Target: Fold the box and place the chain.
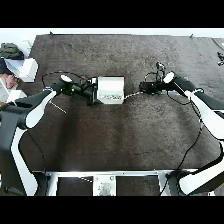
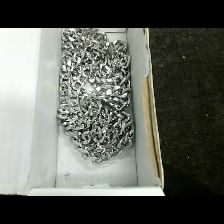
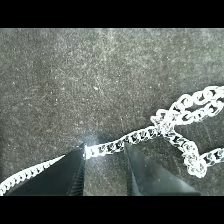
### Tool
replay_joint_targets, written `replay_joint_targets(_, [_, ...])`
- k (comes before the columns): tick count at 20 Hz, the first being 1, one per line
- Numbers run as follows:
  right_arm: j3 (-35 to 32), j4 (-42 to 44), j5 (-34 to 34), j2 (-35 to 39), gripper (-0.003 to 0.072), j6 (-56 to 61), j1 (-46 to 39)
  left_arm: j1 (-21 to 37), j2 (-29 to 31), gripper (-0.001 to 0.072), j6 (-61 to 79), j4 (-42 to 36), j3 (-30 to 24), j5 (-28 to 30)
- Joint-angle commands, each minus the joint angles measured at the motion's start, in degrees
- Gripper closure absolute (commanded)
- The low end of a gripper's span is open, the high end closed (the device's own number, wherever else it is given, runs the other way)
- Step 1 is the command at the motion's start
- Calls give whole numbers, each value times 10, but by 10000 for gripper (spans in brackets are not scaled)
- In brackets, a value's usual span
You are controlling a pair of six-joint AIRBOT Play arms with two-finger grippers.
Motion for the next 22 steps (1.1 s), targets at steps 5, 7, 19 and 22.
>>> replay_joint_targets(5, [2, -48, 23, 52, 386, 24, 3, 0, 0, 377, 0, 0, 0, 0])
replay_joint_targets(7, [2, -49, 19, 50, 386, 26, 3, 0, 0, 376, 0, 0, 0, 0])
replay_joint_targets(19, [2, -64, -4, 11, 386, 56, 3, 0, 0, 377, 0, 0, 0, 0])
replay_joint_targets(22, [2, -64, 3, -6, 386, 65, 4, 0, 0, 377, 0, 0, 0, 0])
